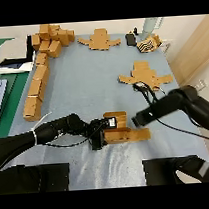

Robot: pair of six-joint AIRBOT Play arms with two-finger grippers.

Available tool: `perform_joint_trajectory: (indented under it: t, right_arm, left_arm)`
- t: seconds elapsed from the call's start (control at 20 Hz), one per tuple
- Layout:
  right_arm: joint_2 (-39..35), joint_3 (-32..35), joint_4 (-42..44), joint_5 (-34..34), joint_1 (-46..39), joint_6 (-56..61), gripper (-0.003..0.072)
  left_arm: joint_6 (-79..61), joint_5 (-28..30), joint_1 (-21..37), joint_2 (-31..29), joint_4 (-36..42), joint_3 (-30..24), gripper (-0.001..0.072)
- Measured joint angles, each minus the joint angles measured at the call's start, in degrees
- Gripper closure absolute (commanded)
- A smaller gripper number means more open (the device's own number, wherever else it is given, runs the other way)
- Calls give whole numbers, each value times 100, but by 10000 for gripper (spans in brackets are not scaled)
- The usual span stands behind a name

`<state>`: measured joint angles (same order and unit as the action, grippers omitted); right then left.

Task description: Fold the box.

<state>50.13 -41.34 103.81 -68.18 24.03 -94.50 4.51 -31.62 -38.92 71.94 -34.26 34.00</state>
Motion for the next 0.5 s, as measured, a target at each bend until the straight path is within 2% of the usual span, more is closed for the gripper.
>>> perform_joint_trajectory:
  t: [0.05,0.1,0.15,0.25,0.5]
  right_arm:
    - [-315,146,28,-249,31,-293,533]
    - [-597,326,94,-435,74,-649,194]
    - [-813,507,142,-538,118,-986,77]
    - [-1086,925,201,-525,195,-1622,77]
    - [-1019,1700,251,592,267,-3289,77]
  left_arm:
    - [0,0,0,0,0,0,192]
    - [0,-2,0,0,0,0,192]
    - [0,0,0,0,0,0,192]
    - [0,0,0,0,0,0,192]
    - [0,0,0,0,0,0,192]
